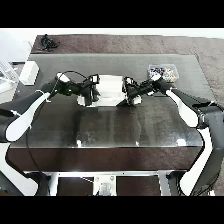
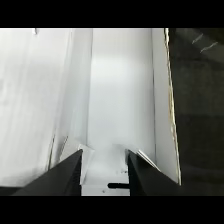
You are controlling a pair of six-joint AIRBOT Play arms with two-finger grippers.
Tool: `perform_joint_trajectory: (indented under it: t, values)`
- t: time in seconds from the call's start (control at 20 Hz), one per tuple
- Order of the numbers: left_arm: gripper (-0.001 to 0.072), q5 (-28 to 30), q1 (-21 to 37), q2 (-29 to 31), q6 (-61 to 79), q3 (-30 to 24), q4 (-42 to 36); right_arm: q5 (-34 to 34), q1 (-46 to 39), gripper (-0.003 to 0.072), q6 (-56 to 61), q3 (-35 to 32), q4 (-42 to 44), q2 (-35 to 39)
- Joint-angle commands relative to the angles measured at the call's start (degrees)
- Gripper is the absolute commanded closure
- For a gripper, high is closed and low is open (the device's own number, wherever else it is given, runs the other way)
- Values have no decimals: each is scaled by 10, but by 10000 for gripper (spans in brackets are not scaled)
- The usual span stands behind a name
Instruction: Fold the box and place the chain.
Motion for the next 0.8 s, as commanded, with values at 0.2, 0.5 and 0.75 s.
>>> perform_joint_trajectory:
  t: [0.2,0.5,0.75]
  values:
    - [165,-15,-3,-24,18,0,-25,2,0,103,-1,0,0,0]
    - [80,26,-3,-24,17,0,-47,2,0,102,-1,0,0,0]
    - [482,37,-3,-24,18,0,-46,2,0,103,-1,0,0,0]
